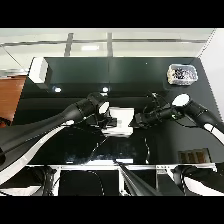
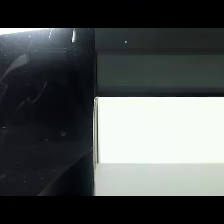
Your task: Fold the box and place the chain.
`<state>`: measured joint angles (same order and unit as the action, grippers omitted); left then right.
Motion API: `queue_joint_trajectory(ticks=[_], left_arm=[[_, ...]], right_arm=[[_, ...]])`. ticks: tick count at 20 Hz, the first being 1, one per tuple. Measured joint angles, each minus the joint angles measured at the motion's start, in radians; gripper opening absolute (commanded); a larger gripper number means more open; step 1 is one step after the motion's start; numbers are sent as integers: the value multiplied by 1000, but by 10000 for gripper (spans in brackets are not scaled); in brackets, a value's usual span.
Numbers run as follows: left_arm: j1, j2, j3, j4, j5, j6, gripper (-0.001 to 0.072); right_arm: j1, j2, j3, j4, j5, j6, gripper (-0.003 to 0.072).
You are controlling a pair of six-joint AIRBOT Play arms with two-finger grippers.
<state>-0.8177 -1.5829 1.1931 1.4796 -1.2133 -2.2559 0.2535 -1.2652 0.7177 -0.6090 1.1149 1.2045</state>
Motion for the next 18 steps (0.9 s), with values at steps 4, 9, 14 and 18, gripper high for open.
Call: queue_joint_trajectory(ticks=[4, 9, 14, 18], left_arm=[[0, 0, 0, 0, 1, 0, 28], [0, 0, 0, 0, -1, 0, 28], [0, 0, 0, 0, -3, 0, 28], [0, 0, 0, 0, 3, 1, 28]], right_arm=[[66, 0, 32, -120, -36, 121, 350], [170, -3, 69, -265, -102, 304, 225], [264, -20, 108, -399, -136, 459, 225], [323, -42, 129, -513, -142, 612, 225]])
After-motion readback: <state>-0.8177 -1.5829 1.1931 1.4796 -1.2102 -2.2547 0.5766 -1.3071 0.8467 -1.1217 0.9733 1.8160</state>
